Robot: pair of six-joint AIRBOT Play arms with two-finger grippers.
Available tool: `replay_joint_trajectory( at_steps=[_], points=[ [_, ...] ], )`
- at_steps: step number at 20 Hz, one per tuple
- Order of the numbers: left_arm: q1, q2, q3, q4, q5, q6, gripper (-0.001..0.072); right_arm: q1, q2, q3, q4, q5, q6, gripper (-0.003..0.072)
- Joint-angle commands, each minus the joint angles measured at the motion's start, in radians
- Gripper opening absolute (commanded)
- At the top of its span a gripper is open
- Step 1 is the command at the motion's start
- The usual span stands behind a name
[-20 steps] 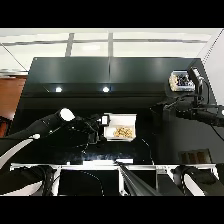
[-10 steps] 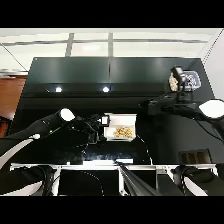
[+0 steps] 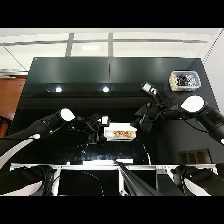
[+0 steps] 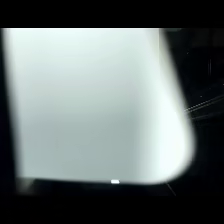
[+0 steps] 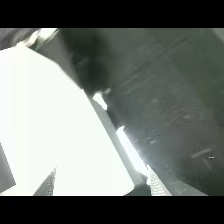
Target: Fold the box and place the chain.
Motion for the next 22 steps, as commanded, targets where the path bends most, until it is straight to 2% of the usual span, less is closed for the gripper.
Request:
replay_joint_trajectory(
  at_steps=[1,4,21,22],
  points=[
    [-0.001,-0.001,0.001,0.0,0.0,0.0,0.0463,0.05,-0.005,0.004,-0.105,0.06,-0.077,0.0712],
    [-0.001,-0.001,0.001,0.0,0.0,0.0,0.0463,0.095,-0.005,0.004,-0.114,0.01,-0.088,0.0712],
    [-0.001,-0.001,0.001,0.0,-0.002,0.0,0.0462,0.169,-0.006,0.004,-0.182,-0.069,-0.109,0.0709],
    [-0.001,-0.001,0.001,0.0,-0.002,0.0,0.0462,0.169,-0.006,0.004,-0.18,-0.067,-0.108,0.0607]
  ],
)
